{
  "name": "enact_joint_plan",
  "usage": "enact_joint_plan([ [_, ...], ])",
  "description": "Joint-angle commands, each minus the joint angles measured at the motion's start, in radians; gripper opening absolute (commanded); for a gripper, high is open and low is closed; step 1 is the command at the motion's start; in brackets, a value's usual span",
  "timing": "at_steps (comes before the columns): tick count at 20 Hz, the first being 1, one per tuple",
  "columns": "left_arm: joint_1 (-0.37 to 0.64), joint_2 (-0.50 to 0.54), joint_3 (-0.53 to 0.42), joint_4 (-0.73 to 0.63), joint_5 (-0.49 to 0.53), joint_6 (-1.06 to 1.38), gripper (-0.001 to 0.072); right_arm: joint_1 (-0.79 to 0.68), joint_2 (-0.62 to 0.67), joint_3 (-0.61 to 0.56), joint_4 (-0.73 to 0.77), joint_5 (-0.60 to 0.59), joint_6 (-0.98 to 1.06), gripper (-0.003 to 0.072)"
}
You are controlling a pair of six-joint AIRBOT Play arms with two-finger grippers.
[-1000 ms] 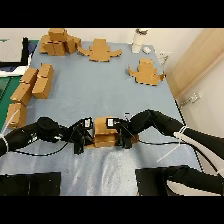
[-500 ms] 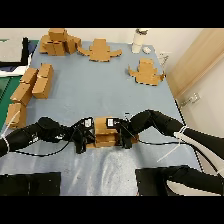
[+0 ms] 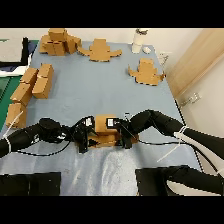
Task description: Fold the box.
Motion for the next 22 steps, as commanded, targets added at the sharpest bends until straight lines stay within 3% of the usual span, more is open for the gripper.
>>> enact_joint_plan([
  [1, 0.000, -0.001, -0.001, -0.010, -0.001, 0.006, 0.0421, 0.000, 0.000, 0.000, 0.001, 0.000, 0.001, 0.0470],
  [10, 0.000, -0.001, -0.001, -0.010, -0.002, 0.002, 0.0418, 0.000, 0.000, 0.000, 0.001, 0.000, 0.002, 0.0470],
  [11, 0.000, 0.000, -0.002, -0.010, -0.003, -0.002, 0.0332, 0.000, 0.000, 0.000, 0.001, 0.000, 0.002, 0.0471],
  [12, 0.001, 0.000, -0.001, -0.007, -0.003, -0.002, 0.0165, 0.000, 0.000, 0.000, 0.001, 0.000, 0.002, 0.0470],
  [13, 0.001, 0.000, -0.002, -0.001, -0.003, -0.001, 0.0103, 0.000, 0.000, 0.000, 0.001, 0.000, 0.002, 0.0470],
  [17, 0.005, 0.012, -0.002, 0.020, 0.002, -0.007, 0.0103, 0.000, 0.000, 0.000, 0.001, 0.000, 0.002, 0.0470],
  [22, 0.062, 0.128, -0.002, 0.185, -0.020, -0.176, 0.0103, 0.000, 0.000, 0.000, 0.001, 0.000, 0.001, 0.0470],
])
